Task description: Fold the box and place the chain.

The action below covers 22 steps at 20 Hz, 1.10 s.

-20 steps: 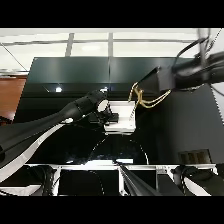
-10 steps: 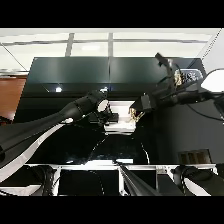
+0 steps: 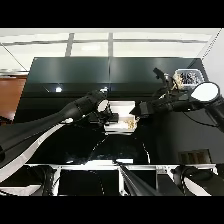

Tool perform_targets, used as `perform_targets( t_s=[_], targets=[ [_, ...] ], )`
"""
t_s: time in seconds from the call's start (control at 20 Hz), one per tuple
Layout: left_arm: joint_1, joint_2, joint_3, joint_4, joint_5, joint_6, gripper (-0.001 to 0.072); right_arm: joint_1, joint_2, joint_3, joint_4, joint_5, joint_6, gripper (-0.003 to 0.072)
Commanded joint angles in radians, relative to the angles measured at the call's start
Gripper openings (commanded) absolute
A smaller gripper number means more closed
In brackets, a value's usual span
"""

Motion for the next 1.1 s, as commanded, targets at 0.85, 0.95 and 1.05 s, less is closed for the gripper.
perform_targets(
  t_s=[0.85, 0.95, 1.05],
  targets=[
    [0.001, 0.0, 0.0, -0.003, -0.001, 0.0, 0.0031, -0.397, -0.521, 0.226, -0.433, -0.522, 0.346, 0.0703],
    [0.001, 0.0, 0.0, -0.003, -0.001, 0.0, 0.0031, -0.397, -0.582, 0.288, -0.433, -0.49, 0.367, 0.0703],
    [0.001, 0.0, 0.0, -0.003, -0.002, 0.0, 0.0031, -0.397, -0.616, 0.318, -0.432, -0.503, 0.388, 0.0702]
  ],
)
